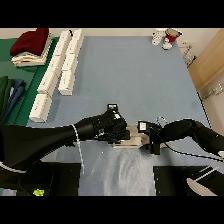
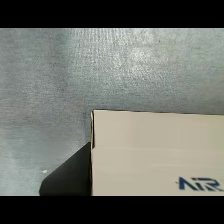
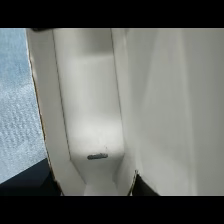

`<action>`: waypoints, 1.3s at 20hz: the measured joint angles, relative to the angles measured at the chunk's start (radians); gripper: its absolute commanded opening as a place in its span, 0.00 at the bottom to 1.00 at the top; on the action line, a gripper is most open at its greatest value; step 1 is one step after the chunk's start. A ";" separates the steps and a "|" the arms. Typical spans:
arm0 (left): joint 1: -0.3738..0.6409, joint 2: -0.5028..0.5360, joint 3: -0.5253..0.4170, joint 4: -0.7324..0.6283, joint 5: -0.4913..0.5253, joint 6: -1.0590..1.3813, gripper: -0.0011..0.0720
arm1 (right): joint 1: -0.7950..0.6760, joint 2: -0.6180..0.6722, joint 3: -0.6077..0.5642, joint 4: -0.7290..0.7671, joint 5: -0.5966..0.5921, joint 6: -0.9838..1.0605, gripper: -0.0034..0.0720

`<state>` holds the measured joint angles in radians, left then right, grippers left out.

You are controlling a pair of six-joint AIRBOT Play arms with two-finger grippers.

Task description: Fold the box.

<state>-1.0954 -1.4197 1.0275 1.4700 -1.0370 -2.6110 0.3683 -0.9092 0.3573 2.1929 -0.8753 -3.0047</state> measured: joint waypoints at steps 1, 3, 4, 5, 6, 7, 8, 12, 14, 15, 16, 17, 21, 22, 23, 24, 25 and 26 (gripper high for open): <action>0.000 -0.001 0.000 0.003 -0.002 -0.002 0.03 | 0.000 0.000 0.000 0.000 0.000 0.000 0.77; -0.002 -0.002 0.001 0.014 -0.012 -0.005 0.03 | 0.000 0.000 0.000 0.001 0.000 0.000 0.77; -0.002 -0.003 0.001 0.018 -0.022 -0.006 0.03 | 0.000 0.000 0.000 0.001 0.000 0.000 0.77; -0.002 -0.003 0.001 0.021 -0.029 -0.007 0.04 | 0.000 0.000 0.000 0.001 0.000 0.000 0.77; -0.002 -0.003 0.001 0.023 -0.034 -0.007 0.24 | 0.000 0.000 0.000 0.002 0.000 0.000 0.77; -0.002 -0.005 0.000 0.027 -0.046 -0.007 0.54 | 0.000 0.000 0.000 0.006 0.000 0.001 0.77; -0.002 -0.006 -0.001 0.028 -0.070 -0.008 0.58 | 0.002 0.000 0.000 0.007 0.000 0.001 0.77; -0.002 -0.005 0.000 0.033 -0.069 -0.008 0.58 | 0.000 0.000 0.000 0.006 -0.002 0.001 0.77; -0.002 -0.004 0.001 0.039 -0.068 -0.008 0.58 | 0.000 0.000 0.000 0.005 -0.002 0.001 0.77; -0.002 -0.004 0.003 0.041 -0.069 -0.008 0.58 | 0.000 0.000 0.000 0.004 -0.002 0.001 0.77; -0.002 -0.004 0.007 0.046 -0.069 -0.008 0.58 | 0.000 0.000 0.000 0.003 -0.002 0.001 0.77; -0.002 -0.004 0.013 0.052 -0.069 -0.008 0.57 | 0.000 0.000 0.000 0.003 -0.001 0.001 0.77; -0.003 -0.004 0.034 0.082 -0.071 -0.008 0.48 | 0.000 0.000 0.000 0.003 -0.001 0.000 0.77; -0.004 -0.004 0.037 0.089 -0.072 -0.008 0.48 | 0.000 0.000 0.000 0.002 -0.001 0.001 0.77; -0.008 -0.005 0.039 0.094 -0.072 -0.009 0.48 | 0.000 0.000 0.000 0.002 -0.001 0.001 0.77; -0.011 -0.006 0.040 0.096 -0.072 -0.009 0.48 | 0.000 0.000 0.000 0.003 -0.001 0.001 0.77; -0.017 -0.008 0.042 0.100 -0.073 -0.009 0.48 | 0.000 0.000 0.000 0.002 -0.001 0.000 0.77; -0.022 -0.013 0.042 0.103 -0.072 -0.012 0.48 | 0.000 0.000 0.000 0.002 -0.001 0.000 0.77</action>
